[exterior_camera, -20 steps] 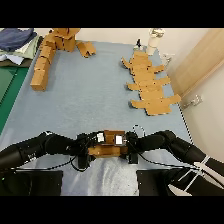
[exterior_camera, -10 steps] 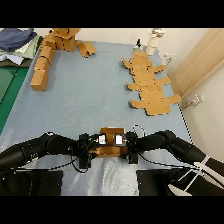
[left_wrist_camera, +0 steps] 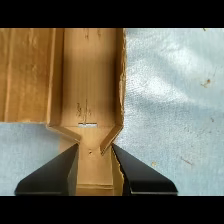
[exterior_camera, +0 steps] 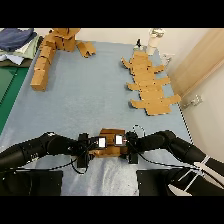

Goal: Fold the box.

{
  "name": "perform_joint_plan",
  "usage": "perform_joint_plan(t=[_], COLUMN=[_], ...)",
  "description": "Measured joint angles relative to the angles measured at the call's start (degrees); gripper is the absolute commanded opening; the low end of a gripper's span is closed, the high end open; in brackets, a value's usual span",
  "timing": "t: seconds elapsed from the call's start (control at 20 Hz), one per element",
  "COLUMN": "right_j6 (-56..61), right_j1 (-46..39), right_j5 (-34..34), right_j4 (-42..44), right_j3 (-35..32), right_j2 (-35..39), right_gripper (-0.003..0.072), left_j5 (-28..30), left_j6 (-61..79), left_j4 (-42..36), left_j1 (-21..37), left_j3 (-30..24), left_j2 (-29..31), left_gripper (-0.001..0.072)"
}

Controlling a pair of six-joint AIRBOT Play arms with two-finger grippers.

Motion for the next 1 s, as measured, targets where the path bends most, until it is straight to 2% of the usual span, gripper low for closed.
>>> perform_joint_plan(t=[0.1,0.15,0.4,0.45,0.5,1.0], right_j6=[0.00,0.00,0.00,0.00,0.00,0.00], right_j1=[0.00,0.00,0.00,0.00,0.00,0.00], right_j5=[0.02,0.00,0.00,0.00,0.02,0.02], right_j4=[0.00,0.02,0.02,0.00,0.02,0.02], right_j3=[0.00,0.00,0.00,0.00,0.00,0.00], right_j2=[0.00,0.00,0.00,0.00,0.00,0.00], right_gripper=[0.0518,0.0518,0.0519,0.0519,0.0519,0.0519], left_j5=[0.11,0.37,2.82,3.06,3.23,6.14], left_j6=[0.09,0.13,0.13,0.15,0.15,0.15], left_j4=[0.57,0.70,-0.83,-1.44,-1.97,-8.52], left_j1=[0.00,-0.02,0.00,-0.02,-0.02,0.00], left_j3=[0.00,0.00,0.26,0.26,0.26,0.26], left_j2=[0.00,0.00,0.00,0.00,0.00,-0.07], left_gripper=[0.0317,0.0277,0.0278,0.0189,0.0041,0.0043])
